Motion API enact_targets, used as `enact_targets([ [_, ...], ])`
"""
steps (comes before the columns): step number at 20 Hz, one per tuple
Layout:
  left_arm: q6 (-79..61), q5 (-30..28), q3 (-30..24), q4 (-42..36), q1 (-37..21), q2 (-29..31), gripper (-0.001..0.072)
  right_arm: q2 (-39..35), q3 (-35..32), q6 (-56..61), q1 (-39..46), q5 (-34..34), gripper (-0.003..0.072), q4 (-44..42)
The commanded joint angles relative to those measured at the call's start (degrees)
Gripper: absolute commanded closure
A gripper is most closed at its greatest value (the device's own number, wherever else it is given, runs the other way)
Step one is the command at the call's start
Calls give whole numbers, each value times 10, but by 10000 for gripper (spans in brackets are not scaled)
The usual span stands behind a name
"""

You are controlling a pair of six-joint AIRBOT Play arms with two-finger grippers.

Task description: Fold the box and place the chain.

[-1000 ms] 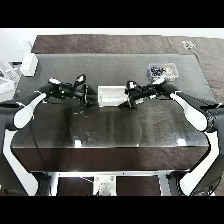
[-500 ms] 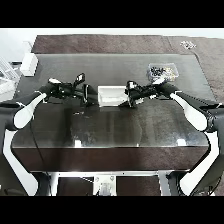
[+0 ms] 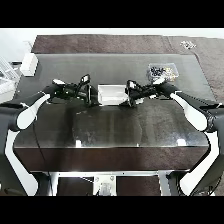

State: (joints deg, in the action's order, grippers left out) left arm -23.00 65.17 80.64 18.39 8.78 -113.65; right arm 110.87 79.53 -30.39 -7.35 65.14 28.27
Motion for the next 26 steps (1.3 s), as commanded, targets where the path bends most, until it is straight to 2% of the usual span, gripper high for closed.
enact_targets([
  [1, 0, -19, 0, -14, 5, 0, -11, 0, 0, -1, 1, 1, 99, 2],
  [8, -37, -88, 0, -4, 5, 0, -11, 0, 0, -1, 1, 1, 99, 2],
  [14, -51, -96, 0, -1, 18, 0, -11, 0, 0, -1, 1, 1, 99, 2],
  [22, -34, -18, 2, -19, -1, 0, -11, 0, 0, -1, 1, 1, 99, 2],
  [26, -23, -11, 2, -20, 1, 0, -11, 0, 0, -1, 1, 1, 99, 2],
])
